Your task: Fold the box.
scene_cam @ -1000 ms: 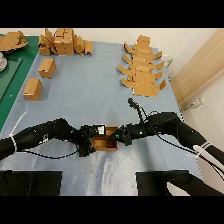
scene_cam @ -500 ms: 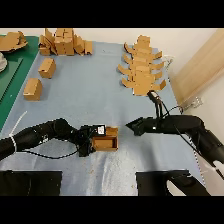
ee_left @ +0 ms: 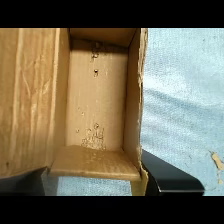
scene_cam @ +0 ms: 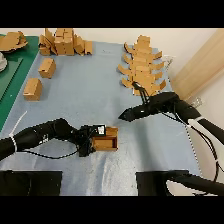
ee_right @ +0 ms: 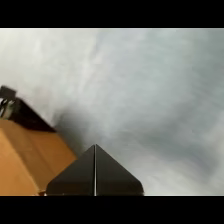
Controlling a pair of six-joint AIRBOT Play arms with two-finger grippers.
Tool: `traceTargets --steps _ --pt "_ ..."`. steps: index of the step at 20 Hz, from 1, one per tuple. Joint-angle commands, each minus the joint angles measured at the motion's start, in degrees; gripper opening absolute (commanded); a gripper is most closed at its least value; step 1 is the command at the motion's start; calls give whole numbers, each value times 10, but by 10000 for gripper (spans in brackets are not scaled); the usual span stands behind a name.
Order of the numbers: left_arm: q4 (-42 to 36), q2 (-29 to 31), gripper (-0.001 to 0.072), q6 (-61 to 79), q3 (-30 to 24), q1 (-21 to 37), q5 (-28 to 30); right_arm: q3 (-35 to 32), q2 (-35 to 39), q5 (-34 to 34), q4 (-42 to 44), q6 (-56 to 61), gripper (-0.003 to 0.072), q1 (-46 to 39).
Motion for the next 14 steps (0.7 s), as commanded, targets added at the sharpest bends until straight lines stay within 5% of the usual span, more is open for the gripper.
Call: traceTargets --steps 1,10,14 --pt "0 0 452 0 0 0 0 34 -29 -68 12 -34 3 63" --pt "0 0 451 0 0 0 -1 26 27 -113 -69 13 3 132" --pt "0 0 451 0 0 0 0 -41 62 -82 -71 12 3 132"
